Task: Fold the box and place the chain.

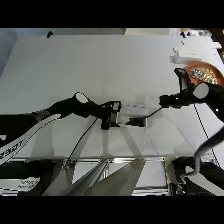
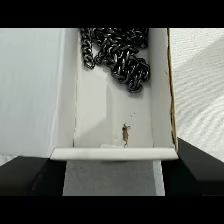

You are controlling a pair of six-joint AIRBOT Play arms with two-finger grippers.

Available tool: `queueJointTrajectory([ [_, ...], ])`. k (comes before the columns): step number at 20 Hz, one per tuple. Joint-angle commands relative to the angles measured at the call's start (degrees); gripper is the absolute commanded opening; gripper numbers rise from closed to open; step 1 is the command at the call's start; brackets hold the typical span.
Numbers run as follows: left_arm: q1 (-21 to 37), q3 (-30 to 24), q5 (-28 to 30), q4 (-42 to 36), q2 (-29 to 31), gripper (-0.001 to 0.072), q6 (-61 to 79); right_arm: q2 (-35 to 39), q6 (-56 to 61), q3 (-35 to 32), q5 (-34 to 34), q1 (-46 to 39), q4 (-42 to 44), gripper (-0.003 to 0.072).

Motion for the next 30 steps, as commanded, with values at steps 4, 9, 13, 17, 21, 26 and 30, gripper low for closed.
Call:
queueJointTrajectory([
  [4,0.0,0.0,0.0,0.0,0.0,0.0363,0.0,-6.5,1.0,0.0,0.3,2.4,-0.7,0.0317],
  [9,0.0,0.0,0.0,0.0,0.0,0.0363,0.0,-9.3,2.2,0.0,-0.1,3.7,-2.3,0.0317],
  [13,0.0,0.0,0.0,0.0,0.0,0.0363,0.0,-9.3,2.3,0.0,-0.2,3.7,-2.3,0.0274],
  [17,0.0,0.0,0.0,0.0,0.0,0.0363,0.0,-9.3,2.3,0.0,-0.2,3.7,-2.3,0.0218],
  [21,0.0,0.0,0.0,0.0,0.0,0.0363,0.0,-9.3,2.3,0.0,-0.8,3.7,-2.3,0.0217],
  [26,0.0,0.0,0.0,0.0,0.0,0.0363,0.0,-9.4,2.3,0.0,-2.5,3.7,-2.3,0.0154],
  [30,0.0,0.0,0.0,0.0,0.0,0.0363,0.0,-11.0,2.3,0.0,-2.0,3.7,-2.3,0.0154],
])
